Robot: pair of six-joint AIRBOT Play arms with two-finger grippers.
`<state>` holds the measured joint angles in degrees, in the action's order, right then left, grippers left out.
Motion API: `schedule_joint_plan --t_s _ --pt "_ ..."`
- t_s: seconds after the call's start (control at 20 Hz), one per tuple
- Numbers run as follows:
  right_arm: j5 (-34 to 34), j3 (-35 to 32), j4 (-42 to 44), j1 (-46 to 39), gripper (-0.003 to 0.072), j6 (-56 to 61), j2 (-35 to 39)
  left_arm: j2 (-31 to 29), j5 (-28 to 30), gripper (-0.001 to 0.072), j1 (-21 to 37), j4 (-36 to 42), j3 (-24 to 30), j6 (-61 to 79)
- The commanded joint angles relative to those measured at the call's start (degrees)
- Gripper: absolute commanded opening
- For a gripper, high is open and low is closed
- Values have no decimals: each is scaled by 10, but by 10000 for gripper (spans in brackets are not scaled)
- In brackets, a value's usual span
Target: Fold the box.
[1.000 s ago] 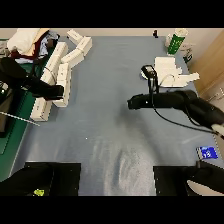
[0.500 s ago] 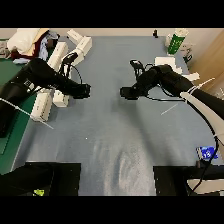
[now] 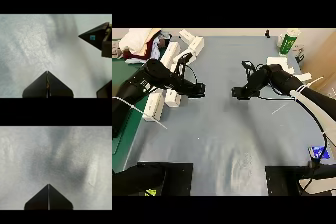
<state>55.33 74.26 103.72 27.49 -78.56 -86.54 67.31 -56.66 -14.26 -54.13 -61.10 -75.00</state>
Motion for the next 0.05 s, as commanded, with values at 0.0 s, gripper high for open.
schedule_joint_plan --t_s 0.0 --pt "1 1 0 0 5 1 -1 0 1 14 0 1 -1 1"
